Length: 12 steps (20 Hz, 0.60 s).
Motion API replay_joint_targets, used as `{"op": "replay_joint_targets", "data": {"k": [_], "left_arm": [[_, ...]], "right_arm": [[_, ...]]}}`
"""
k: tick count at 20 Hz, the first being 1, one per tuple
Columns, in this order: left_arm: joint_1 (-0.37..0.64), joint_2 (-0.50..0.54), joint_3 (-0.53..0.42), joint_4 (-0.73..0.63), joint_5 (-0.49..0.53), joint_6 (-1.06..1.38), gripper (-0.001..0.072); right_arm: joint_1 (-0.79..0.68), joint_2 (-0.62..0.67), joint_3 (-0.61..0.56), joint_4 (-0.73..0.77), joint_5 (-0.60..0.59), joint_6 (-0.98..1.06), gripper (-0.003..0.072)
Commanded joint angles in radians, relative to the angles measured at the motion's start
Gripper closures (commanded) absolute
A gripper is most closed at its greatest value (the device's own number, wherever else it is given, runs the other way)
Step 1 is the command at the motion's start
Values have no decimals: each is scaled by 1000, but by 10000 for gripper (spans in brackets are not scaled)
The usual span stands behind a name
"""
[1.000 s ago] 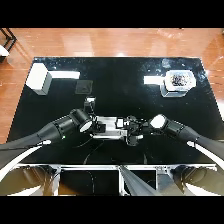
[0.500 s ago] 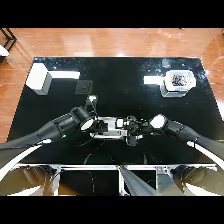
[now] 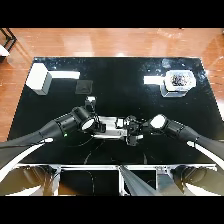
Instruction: Fold the box and place the chain.
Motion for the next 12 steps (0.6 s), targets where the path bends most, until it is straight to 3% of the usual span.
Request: {"op": "replay_joint_targets", "data": {"k": [1,3,4,5,8,12], "left_arm": [[0,-8,-1,-4,12,3,686],[0,-10,-1,-4,12,5,686],[0,-10,-1,-4,12,6,686],[0,-10,-1,-5,12,5,686],[0,-10,0,-5,12,5,686],[0,-10,0,-5,11,6,686]], "right_arm": [[0,0,1,0,-1,-3,430],[0,0,1,0,-1,-3,417],[0,0,1,0,-1,-2,257],[0,1,1,0,-2,8,-1],[0,39,2,-62,-1,39,-14],[0,121,2,-277,18,150,-14]]}}
